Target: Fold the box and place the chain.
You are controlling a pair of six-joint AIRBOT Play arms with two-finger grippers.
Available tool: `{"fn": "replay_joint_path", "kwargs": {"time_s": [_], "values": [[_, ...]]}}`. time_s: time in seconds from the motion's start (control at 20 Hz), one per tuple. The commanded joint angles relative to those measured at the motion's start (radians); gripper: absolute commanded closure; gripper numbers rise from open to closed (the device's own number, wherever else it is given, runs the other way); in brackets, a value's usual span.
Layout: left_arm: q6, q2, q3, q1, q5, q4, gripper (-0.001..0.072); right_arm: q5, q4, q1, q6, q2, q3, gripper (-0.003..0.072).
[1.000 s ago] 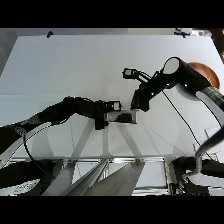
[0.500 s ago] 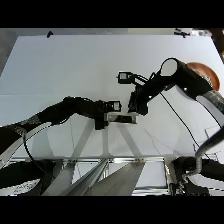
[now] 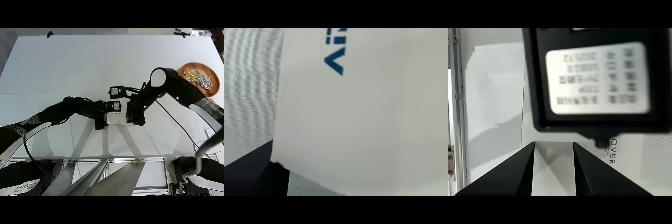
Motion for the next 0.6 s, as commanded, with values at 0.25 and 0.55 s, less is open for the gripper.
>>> {"fn": "replay_joint_path", "kwargs": {"time_s": [0.25,0.55], "values": [[0.000,0.000,0.000,0.000,0.000,0.000,0.0314,-0.281,-0.125,0.067,0.117,0.083,-0.089,0.0319],[0.000,0.000,0.000,0.000,0.000,0.000,0.0314,-0.350,-0.159,0.089,0.172,0.144,-0.184,0.0223]]}}
